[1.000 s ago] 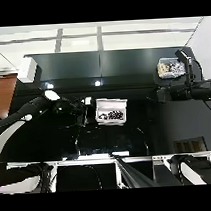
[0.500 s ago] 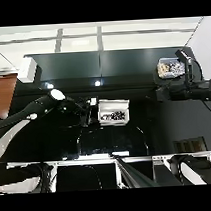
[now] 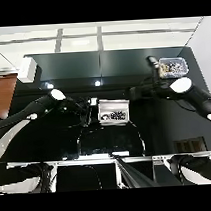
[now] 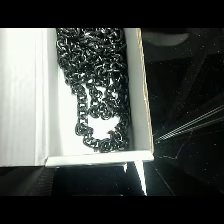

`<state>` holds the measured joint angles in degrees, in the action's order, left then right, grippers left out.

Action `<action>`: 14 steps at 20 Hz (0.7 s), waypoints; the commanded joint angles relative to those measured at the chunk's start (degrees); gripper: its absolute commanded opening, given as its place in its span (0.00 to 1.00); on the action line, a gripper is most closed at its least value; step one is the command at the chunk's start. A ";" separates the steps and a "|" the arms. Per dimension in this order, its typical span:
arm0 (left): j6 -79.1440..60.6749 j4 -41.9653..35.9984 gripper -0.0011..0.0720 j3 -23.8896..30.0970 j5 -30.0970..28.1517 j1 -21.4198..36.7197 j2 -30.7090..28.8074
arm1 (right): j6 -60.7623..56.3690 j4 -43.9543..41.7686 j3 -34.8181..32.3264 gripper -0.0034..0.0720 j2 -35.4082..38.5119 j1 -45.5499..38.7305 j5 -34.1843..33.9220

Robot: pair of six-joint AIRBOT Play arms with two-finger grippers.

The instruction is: Fold the box and place the chain.

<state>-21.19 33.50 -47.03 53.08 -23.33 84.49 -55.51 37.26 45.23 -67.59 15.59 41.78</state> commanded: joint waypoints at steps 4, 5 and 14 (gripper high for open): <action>0.00 0.07 0.56 -0.04 -0.15 -0.02 0.04 | 34.12 1.99 2.99 0.97 -0.98 2.78 13.31; 0.00 0.07 0.56 -0.04 -0.15 -0.02 0.04 | 38.18 2.45 2.95 0.97 -1.07 3.19 13.29; 0.00 0.11 0.56 -0.04 -0.15 -0.09 0.04 | 46.40 1.81 2.95 0.97 -3.08 7.45 10.75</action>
